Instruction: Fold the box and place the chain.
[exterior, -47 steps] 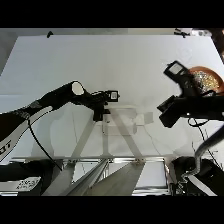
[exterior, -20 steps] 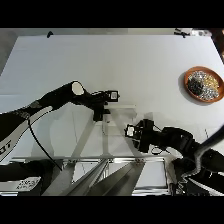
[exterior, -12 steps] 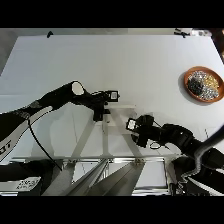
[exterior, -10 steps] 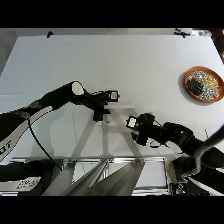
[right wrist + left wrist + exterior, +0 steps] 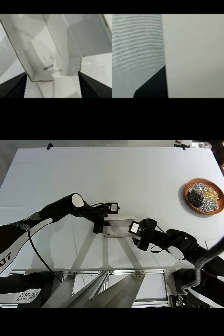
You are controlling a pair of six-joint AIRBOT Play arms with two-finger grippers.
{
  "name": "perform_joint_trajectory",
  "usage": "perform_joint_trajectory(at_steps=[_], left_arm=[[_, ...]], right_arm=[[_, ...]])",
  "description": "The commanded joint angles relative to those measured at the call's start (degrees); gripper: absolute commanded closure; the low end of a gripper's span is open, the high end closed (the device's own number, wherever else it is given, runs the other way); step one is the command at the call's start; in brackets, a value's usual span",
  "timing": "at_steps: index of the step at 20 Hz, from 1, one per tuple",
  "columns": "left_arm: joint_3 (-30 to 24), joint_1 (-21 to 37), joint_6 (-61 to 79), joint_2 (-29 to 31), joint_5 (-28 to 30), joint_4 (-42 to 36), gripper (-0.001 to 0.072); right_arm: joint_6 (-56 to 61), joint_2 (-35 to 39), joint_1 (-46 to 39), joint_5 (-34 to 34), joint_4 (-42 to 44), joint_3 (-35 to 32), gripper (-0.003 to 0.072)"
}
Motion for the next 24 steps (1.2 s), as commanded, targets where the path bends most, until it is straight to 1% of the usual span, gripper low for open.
perform_joint_trajectory(at_steps=[1,5,8,11,13,14,15,18,20,24], left_arm=[[0.0,0.0,0.0,0.0,0.0,0.0,0.0698],[0.0,0.0,0.0,0.0,0.0,0.0,0.0698],[0.0,0.0,0.0,0.0,0.0,0.0,0.0698],[0.0,0.0,0.0,0.0,0.0,0.0,0.0698],[0.0,0.0,0.0,0.0,0.0,0.0,0.0698],[0.0,0.0,0.0,0.0,0.0,0.0,0.0698],[0.0,0.0,0.0,0.0,0.0,0.0,0.0698],[0.0,0.0,0.0,0.0,0.0,0.0,0.0698],[0.0,0.0,0.0,0.0,0.0,0.0,0.0698],[0.0,0.0,0.0,0.0,0.0,0.0,0.0698]], right_arm=[[-5.8,0.0,-1.3,-0.3,2.6,0.2,0.0015],[-13.5,0.0,-1.7,-0.3,7.6,0.2,0.0015],[-19.3,0.0,-4.4,-0.3,13.2,0.2,0.0015],[-29.0,0.0,-7.5,0.7,20.5,0.2,0.0015],[-36.1,0.0,-9.3,3.0,25.7,0.2,0.0016],[-39.6,0.0,-10.1,4.3,28.3,0.2,0.0037],[-43.7,0.0,-10.9,5.4,31.5,0.2,0.0038],[-54.5,-0.5,-12.5,6.8,40.2,0.2,0.0038],[-58.3,-1.7,-12.5,7.3,43.3,0.2,0.0037],[-58.9,-3.0,-13.1,7.1,44.6,0.2,0.0037]])
